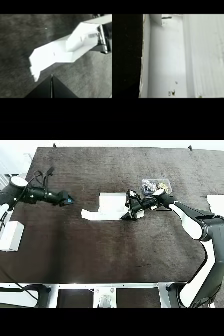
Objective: Fold the box and place the chain.
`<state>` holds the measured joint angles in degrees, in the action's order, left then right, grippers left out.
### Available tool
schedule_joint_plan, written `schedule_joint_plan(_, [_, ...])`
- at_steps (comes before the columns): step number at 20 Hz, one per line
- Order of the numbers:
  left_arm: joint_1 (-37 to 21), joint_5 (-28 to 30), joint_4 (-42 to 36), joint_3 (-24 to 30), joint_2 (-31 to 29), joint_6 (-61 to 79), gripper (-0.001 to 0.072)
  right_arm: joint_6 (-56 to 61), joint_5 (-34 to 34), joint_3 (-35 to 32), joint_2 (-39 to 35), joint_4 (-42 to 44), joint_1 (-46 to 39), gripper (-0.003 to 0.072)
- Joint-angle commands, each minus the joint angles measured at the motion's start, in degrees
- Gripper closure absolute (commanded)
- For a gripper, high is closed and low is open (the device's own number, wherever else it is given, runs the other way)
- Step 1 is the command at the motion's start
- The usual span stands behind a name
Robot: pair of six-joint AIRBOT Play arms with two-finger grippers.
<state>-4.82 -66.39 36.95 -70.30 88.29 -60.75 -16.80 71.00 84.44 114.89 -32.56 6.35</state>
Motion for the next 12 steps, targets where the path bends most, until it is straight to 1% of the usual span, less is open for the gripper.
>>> schedule_joint_plan(1, [-2.78, 1.01, -1.38, 5.07, -0.15, 0.15, 0.0693, 0.02, 0.0, 0.04, 0.02, 0.0, -0.02, 0.0229])
schedule_joint_plan(4, [-2.78, 3.32, -0.09, 7.34, 0.81, -0.57, 0.0693, 0.02, 0.0, 0.02, 0.02, 0.0, -0.02, 0.0229])
schedule_joint_plan(10, [-2.25, 2.93, -1.68, 7.32, 7.21, -1.42, 0.0693, 0.02, 0.0, 0.02, 0.02, 0.0, -0.02, 0.0229])
schedule_joint_plan(12, [-0.24, 5.16, -1.38, 7.28, 7.98, -1.46, 0.0694, 0.02, 0.0, 0.02, 0.02, 0.02, 0.0, 0.023])
